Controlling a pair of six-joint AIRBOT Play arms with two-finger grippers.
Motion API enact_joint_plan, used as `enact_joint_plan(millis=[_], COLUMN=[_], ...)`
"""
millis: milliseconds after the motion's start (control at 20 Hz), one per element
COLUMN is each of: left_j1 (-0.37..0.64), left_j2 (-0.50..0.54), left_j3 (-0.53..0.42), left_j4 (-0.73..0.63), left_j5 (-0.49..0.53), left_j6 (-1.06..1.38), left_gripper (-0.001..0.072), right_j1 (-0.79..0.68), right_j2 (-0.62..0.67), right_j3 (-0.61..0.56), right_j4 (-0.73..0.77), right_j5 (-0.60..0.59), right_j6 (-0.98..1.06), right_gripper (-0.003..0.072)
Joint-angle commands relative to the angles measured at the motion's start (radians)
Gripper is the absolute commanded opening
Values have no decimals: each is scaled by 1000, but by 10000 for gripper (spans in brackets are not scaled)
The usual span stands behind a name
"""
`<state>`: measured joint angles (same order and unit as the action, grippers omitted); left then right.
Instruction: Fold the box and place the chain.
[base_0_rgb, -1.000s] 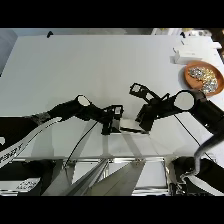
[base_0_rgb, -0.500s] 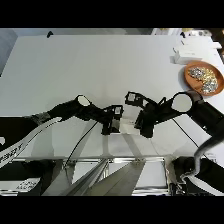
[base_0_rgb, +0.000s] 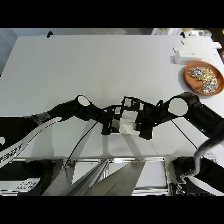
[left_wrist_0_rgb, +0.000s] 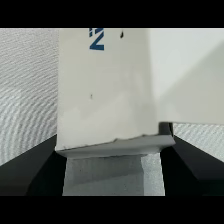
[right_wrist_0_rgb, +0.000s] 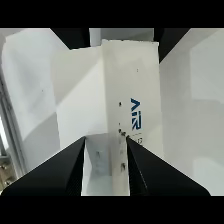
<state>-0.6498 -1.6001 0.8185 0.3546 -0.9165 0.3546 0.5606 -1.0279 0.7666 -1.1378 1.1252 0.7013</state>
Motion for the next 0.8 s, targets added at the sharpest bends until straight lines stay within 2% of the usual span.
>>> enact_joint_plan(millis=[0, 50, 150, 300, 350, 750], left_j1=[0, 0, 0, 0, 0, 0], left_j2=[0, 0, 0, 0, 0, 0], left_j3=[1, 1, 1, 0, 1, 1], left_j4=[0, 0, 0, 0, 0, 0], left_j5=[0, 0, 0, 0, 0, 0], left_j6=[0, 0, 0, 0, 0, 0], left_gripper=[208, 208, 208, 208, 208, 208], right_j1=[2, 2, 2, 2, 2, 2], right_j2=[-1, -1, -1, -1, -1, -1], right_j3=[0, 0, 0, 0, 0, -29], right_j4=[-64, -67, -66, -61, -61, -39], right_j5=[-12, -14, -17, -15, -14, -15], right_j6=[8, 8, 8, 8, 8, 8], right_gripper=[294, 282, 173, 129, 68, 55])
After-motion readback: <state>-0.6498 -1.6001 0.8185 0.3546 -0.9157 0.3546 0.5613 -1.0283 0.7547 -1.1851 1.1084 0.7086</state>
